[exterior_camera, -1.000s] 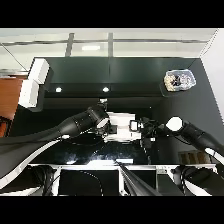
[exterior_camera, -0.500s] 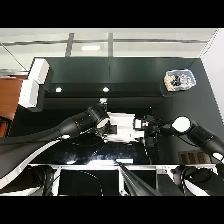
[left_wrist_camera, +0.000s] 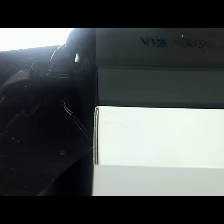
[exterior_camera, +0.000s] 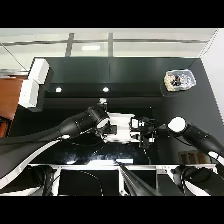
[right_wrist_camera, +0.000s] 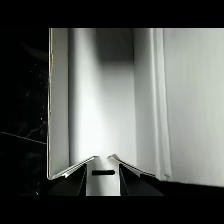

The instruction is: Fold the box and place the chain.

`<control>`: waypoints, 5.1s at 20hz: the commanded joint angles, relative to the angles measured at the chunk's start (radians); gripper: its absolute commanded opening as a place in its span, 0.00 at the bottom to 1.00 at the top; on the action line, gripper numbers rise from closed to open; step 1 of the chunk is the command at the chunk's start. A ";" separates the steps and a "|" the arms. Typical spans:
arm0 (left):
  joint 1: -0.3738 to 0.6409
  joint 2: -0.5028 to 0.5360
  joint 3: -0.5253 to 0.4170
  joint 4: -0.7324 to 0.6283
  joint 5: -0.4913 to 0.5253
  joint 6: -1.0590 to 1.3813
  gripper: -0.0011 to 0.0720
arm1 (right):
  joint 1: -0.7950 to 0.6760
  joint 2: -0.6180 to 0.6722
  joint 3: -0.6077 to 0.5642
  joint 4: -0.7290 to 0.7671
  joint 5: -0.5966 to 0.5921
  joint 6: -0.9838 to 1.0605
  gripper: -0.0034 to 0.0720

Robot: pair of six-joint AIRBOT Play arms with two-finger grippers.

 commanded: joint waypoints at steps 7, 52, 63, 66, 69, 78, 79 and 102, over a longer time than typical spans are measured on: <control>0.000 -0.001 0.000 -0.003 0.002 -0.001 0.05 | 0.045 -0.039 0.000 0.058 -0.072 0.026 0.38; 0.000 -0.001 0.000 -0.007 0.016 0.000 0.05 | -0.071 -0.106 0.171 -0.120 0.155 1.505 0.86; 0.000 -0.001 0.000 -0.006 0.017 0.000 0.05 | 0.326 -0.185 0.394 -0.838 0.326 2.390 0.54; 0.000 -0.001 0.000 -0.006 0.008 0.000 0.05 | 0.338 -0.220 0.398 -0.837 0.326 2.419 0.54; 0.000 -0.001 0.000 -0.006 0.006 0.000 0.05 | 0.338 -0.237 0.399 -0.836 0.325 2.419 0.47; 0.000 -0.001 0.000 -0.006 -0.001 0.000 0.05 | 0.338 -0.286 0.410 -0.810 0.283 2.421 0.07; 0.000 -0.001 0.000 -0.006 -0.001 0.000 0.05 | 0.338 -0.286 0.410 -0.811 0.282 2.421 0.07; 0.000 -0.001 0.000 -0.006 -0.002 0.000 0.05 | 0.092 0.154 0.446 -1.375 0.627 2.183 0.57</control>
